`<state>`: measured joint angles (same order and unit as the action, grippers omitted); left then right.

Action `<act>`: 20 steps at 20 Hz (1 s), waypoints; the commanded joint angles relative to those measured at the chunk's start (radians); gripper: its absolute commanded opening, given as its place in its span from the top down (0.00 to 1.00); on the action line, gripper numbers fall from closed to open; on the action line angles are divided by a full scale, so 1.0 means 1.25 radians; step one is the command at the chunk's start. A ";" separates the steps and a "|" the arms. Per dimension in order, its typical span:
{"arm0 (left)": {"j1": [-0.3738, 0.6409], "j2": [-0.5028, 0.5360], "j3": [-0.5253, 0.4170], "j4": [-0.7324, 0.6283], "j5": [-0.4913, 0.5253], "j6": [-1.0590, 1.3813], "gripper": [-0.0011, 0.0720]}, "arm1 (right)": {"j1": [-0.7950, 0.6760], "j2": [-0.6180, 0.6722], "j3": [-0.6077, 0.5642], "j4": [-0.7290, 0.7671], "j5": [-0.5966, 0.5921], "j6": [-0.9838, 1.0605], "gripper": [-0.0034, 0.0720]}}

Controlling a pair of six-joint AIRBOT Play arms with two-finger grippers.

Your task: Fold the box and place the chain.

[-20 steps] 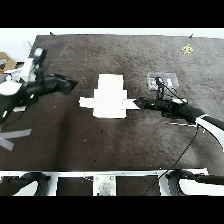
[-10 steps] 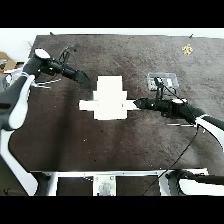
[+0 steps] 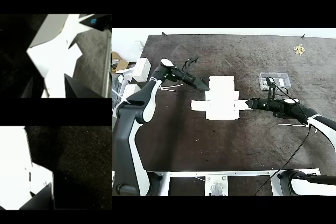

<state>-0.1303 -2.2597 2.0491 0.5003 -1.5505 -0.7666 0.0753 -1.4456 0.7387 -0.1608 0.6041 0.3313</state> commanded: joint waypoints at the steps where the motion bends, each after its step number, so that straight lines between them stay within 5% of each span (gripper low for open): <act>1: -0.023 -0.021 0.005 -0.042 -0.014 0.020 0.40 | 0.000 -0.001 0.001 0.000 -0.002 0.001 0.95; 11: -0.041 -0.056 0.004 -0.044 -0.045 0.018 0.43 | 0.000 -0.001 0.001 0.001 -0.002 0.000 0.95; 16: -0.041 -0.056 0.005 -0.050 -0.018 0.018 0.70 | 0.000 -0.001 0.001 0.000 -0.002 0.000 0.95; 17: -0.041 -0.056 0.005 -0.049 -0.017 0.018 0.92 | 0.000 -0.001 0.001 0.000 -0.002 0.000 0.95; 20: -0.041 -0.056 0.005 -0.048 -0.020 0.020 0.97 | 0.000 -0.001 0.001 0.000 -0.014 0.000 0.95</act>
<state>-0.1818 -2.3287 2.0544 0.4362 -1.5829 -0.7418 0.0757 -1.4460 0.7387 -0.1612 0.5976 0.3309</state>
